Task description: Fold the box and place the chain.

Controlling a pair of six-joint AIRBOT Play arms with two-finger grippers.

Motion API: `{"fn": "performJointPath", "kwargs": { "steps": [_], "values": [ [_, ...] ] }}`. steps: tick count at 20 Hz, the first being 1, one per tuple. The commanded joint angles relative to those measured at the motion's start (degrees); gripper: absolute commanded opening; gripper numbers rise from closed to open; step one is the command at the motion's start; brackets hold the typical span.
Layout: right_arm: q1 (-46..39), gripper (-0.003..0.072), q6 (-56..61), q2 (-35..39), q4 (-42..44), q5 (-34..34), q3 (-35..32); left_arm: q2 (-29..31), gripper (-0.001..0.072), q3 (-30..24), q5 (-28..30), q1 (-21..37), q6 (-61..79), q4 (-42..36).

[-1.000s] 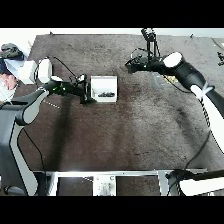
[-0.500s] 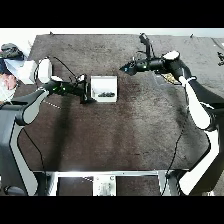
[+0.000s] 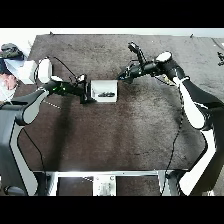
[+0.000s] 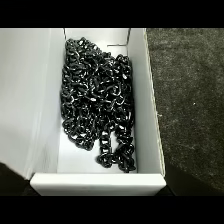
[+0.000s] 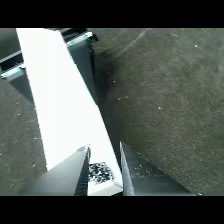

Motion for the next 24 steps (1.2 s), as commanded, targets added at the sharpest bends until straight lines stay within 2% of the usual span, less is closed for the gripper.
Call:
{"fn": "performJointPath", "kwargs": {
  "steps": [1,7,8,16,24],
  "values": [
    [0.52,0.0224,-1.42,0.46,-1.16,4.22,0.11,0.02,0.0553,0.0,0.02,-0.02,0.02,0.02],
    [4.11,0.0228,-5.51,0.46,-5.31,5.51,0.11,0.02,0.0553,0.0,0.02,-0.02,0.02,0.02],
    [4.72,0.0306,-6.47,0.46,-5.35,5.31,0.11,0.02,0.0553,0.0,0.02,-0.02,0.02,0.02],
    [9.29,0.0305,-12.09,0.46,-5.33,0.39,0.11,0.02,0.0553,0.0,0.02,-0.02,0.0,0.02],
    [11.45,0.0306,-12.02,0.07,-5.75,-3.48,0.04,0.02,0.0553,0.0,0.02,-0.02,0.02,0.02]
  ]
}}
